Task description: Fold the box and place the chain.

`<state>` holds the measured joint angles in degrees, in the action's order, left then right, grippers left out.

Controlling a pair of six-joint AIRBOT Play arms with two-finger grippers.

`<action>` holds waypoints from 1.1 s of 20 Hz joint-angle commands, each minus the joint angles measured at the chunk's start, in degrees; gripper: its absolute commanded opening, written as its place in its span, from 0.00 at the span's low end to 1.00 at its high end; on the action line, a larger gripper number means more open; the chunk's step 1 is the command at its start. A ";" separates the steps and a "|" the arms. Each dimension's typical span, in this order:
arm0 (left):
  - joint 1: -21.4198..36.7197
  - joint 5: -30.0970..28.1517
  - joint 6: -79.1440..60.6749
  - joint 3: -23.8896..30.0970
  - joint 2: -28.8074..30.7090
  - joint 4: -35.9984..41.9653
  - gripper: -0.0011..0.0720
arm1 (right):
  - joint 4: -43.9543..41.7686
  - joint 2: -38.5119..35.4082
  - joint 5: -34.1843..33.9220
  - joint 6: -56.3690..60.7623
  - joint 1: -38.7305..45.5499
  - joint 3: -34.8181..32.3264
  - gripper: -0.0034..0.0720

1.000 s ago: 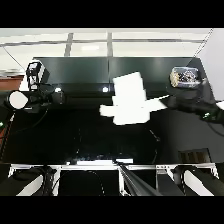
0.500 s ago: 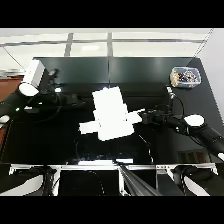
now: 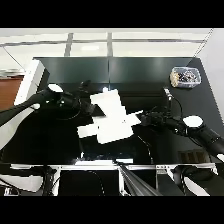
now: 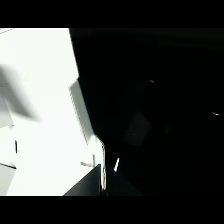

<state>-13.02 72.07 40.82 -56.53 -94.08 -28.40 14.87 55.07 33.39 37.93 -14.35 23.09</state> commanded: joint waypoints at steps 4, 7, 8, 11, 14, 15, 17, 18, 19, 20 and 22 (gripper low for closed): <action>-0.02 9.51 -9.53 -6.27 -4.13 -6.12 0.72 | 0.13 -0.04 2.08 0.24 -0.07 -0.02 0.06; 0.24 11.54 -9.46 -7.02 -4.15 -7.80 0.36 | 0.15 -0.04 1.99 0.22 -0.07 -0.04 0.06; 0.24 11.67 -9.49 -7.02 -4.15 -7.82 0.31 | 0.15 -0.04 1.99 0.24 -0.07 -0.02 0.06; 0.24 11.80 -9.51 -7.02 -4.15 -7.82 0.10 | 0.22 -0.04 2.51 0.24 -0.07 -0.04 0.06; 0.33 11.78 -9.55 -7.13 -4.15 -7.85 0.06 | 0.22 -0.04 2.34 0.22 -0.04 0.00 0.26; 0.33 11.78 -9.55 -7.13 -4.13 -7.87 0.05 | 0.87 -0.04 2.34 0.22 0.13 0.26 0.65; 0.33 11.87 -9.53 -7.50 -4.11 -9.38 0.05 | 8.41 -0.39 6.27 0.17 2.12 3.19 0.82; 0.33 12.28 -9.49 -8.09 -4.00 -11.23 0.05 | 14.56 -0.68 10.05 0.17 3.96 5.90 0.82; 0.33 12.41 -9.31 -8.83 -3.67 -13.29 0.05 | 21.11 -1.07 14.27 0.17 6.05 9.40 0.82; 0.28 12.17 -9.31 -9.27 -2.97 -14.60 0.05 | 26.77 -1.40 17.84 0.15 8.00 12.87 0.82; 0.22 10.10 -9.29 -9.11 -0.13 -14.73 0.05 | 36.11 -1.77 23.21 0.17 11.23 20.06 0.82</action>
